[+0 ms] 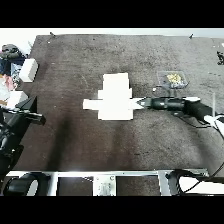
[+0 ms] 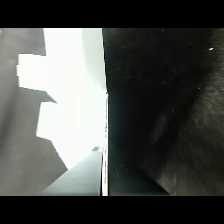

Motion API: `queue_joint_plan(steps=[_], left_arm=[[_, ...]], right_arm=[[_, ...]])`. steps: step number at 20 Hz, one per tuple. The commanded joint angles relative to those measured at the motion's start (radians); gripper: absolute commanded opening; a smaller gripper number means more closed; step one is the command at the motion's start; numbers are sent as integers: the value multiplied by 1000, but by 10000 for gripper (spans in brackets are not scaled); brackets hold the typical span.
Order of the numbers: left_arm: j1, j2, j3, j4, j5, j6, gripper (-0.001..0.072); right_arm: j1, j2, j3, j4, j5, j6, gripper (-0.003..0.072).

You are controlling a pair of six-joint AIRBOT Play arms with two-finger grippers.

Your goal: Fold the box and place the chain.

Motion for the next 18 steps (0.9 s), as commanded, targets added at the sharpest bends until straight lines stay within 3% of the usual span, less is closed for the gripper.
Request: queue_joint_plan(steps=[1,2,3,7,9,11,12,15,18], left_arm=[[0,0,4,0,-121,16,39],[0,0,5,-7,-167,14,281],[0,0,6,-34,-196,6,431],[0,-6,22,-96,-219,2,432],[0,-68,67,-97,-249,-4,434],[0,-196,132,-97,-295,-6,472],[0,-282,175,-97,-308,-21,564],[0,-528,311,-83,-393,-15,565],[0,-787,502,26,-521,-110,565]], right_arm=[[149,-29,16,13,-264,-13,13],[159,-49,36,12,-260,-13,12],[166,-70,56,13,-254,-13,12],[170,-93,84,13,-263,-12,12],[171,-94,84,13,-256,-13,13],[171,-93,85,13,-257,-13,13],[171,-93,85,13,-256,-21,12],[171,-93,85,13,-256,-39,12],[171,-93,86,13,-257,-55,12]])
